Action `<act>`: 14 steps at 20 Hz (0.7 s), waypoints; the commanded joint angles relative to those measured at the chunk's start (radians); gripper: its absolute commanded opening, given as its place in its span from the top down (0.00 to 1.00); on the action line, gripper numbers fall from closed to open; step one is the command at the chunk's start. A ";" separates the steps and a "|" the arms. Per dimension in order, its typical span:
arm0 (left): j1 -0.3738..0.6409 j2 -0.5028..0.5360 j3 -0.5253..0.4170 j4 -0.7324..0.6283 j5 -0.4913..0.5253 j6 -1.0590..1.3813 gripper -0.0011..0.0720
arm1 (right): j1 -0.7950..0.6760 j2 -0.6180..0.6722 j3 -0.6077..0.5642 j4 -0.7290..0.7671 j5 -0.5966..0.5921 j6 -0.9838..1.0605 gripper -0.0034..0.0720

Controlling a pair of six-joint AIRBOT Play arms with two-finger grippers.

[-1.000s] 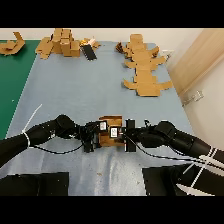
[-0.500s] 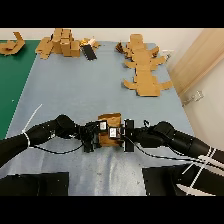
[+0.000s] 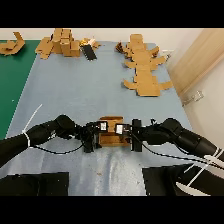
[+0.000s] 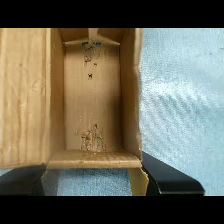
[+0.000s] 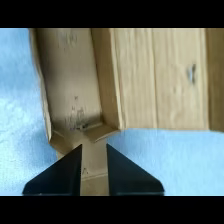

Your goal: Fold the box.

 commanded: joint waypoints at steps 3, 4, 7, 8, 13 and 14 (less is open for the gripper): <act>0.001 0.000 0.001 0.000 0.001 0.000 0.30 | -0.154 0.125 0.000 -0.015 -0.080 0.232 0.80; 0.001 0.000 0.001 0.000 0.001 0.000 0.30 | -0.183 0.153 0.000 -0.020 -0.106 0.295 0.89; 0.001 0.000 0.001 0.000 0.001 0.000 0.30 | -0.296 0.196 0.000 -0.109 -0.208 0.588 0.95; 0.001 0.000 0.001 0.000 0.001 0.000 0.30 | -0.340 0.196 -0.005 -0.141 -0.243 0.670 0.95; 0.001 0.000 0.001 0.000 0.000 0.000 0.30 | -0.445 0.181 -0.061 -0.010 -0.276 0.804 0.95; 0.001 0.000 0.001 0.000 0.001 0.000 0.30 | -0.445 0.161 -0.066 0.048 -0.276 0.804 0.95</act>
